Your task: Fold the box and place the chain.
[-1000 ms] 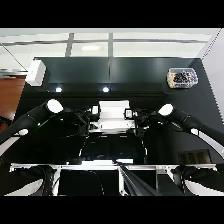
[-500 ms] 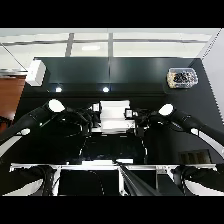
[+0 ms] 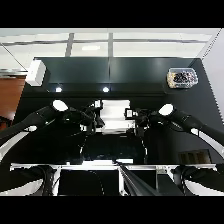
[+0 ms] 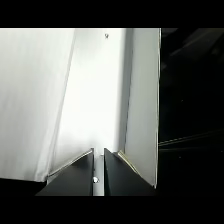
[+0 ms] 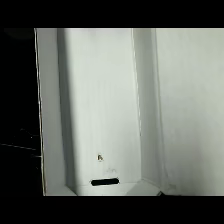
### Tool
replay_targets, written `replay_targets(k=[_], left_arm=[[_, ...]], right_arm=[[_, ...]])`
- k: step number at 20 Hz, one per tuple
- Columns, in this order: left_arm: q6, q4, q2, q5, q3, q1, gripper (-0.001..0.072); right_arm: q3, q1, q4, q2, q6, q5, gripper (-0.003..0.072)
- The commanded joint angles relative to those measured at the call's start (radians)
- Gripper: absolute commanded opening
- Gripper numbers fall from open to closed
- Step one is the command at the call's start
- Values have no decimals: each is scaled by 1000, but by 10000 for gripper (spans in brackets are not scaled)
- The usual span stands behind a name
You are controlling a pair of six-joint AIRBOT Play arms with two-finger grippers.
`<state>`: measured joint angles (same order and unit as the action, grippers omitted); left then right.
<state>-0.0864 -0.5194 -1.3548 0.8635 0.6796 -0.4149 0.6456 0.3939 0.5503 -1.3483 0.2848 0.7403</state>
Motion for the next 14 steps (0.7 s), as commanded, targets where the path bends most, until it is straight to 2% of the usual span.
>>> replay_targets(k=[1, 2, 3, 8, 9, 10, 11, 13, 14], left_arm=[[2, 12, -5, 1, 1, -6, 124], [1, 12, -5, -1, 1, -9, 251], [1, 12, -5, 0, 1, -9, 308], [0, 8, -5, 0, 1, -9, 315], [0, 8, -5, 0, 1, -9, 347], [-5, 7, -5, -1, 1, -9, 503], [-5, 7, -5, -1, 1, -9, 531], [-5, 7, -5, -2, 1, -9, 519], [-5, 4, -5, 0, 1, -9, 321]], right_arm=[[0, 1, 0, -1, 0, 0, 75], [0, 1, 0, -1, 0, 0, 75], [0, 1, 0, -1, 0, 0, 75], [0, 1, 0, -1, 0, 0, 76], [0, 1, 0, -1, 0, 0, 76], [0, 1, 0, -1, 0, 0, 76], [0, 1, 0, -1, 0, 0, 76], [0, 1, 0, -1, 0, 0, 76], [0, 1, 0, -1, 0, 0, 76]])
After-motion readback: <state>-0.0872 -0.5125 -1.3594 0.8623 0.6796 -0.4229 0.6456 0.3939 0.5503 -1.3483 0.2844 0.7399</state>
